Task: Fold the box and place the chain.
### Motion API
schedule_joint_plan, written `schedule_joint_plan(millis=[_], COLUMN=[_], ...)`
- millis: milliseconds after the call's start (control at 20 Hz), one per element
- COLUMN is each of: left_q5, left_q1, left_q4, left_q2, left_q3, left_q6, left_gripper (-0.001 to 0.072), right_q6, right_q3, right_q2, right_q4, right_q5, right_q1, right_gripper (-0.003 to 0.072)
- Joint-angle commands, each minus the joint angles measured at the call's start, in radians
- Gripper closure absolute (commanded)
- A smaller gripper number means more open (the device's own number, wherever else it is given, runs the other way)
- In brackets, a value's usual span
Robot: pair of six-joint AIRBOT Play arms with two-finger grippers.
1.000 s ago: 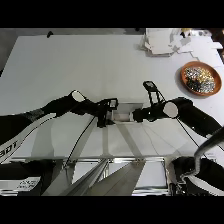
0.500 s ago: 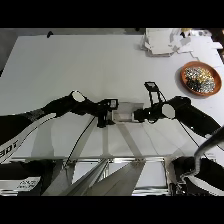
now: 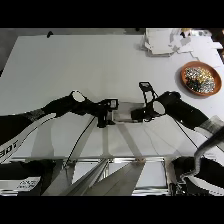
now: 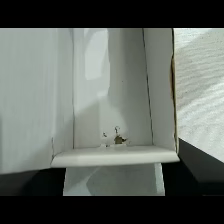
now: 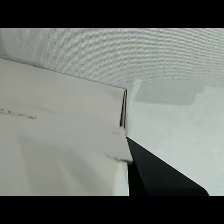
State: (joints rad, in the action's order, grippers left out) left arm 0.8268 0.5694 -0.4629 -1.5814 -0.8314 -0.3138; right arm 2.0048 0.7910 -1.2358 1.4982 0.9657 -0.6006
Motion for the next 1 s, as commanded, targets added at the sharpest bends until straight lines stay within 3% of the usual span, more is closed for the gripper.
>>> schedule_joint_plan(millis=[0,100,650,800,950], left_q5=[0.0,0.0,0.0,0.0,0.0], left_q1=[0.0,0.0,0.0,0.0,0.0], left_q4=[0.0,-0.001,0.0,0.0,-0.001], left_q2=[0.0,0.0,0.0,0.0,0.0], left_q3=[0.0,0.0,0.0,0.0,0.0], left_q6=[0.0,0.0,0.0,0.0,0.0], left_gripper=[0.0457,0.0457,0.0457,0.0457,0.0457], right_q6=[0.03,0.031,0.125,0.145,0.145], right_q3=[0.03,0.03,0.03,0.03,0.03], right_q2=[-0.047,-0.067,-0.14,-0.14,-0.14], right_q4=[0.014,0.017,0.053,0.053,0.051], right_q5=[0.021,0.023,0.036,0.032,0.018], right_q1=[-0.011,-0.011,-0.047,-0.047,-0.047], right_gripper=[0.045,0.0509,0.0576,0.0669,0.0669])
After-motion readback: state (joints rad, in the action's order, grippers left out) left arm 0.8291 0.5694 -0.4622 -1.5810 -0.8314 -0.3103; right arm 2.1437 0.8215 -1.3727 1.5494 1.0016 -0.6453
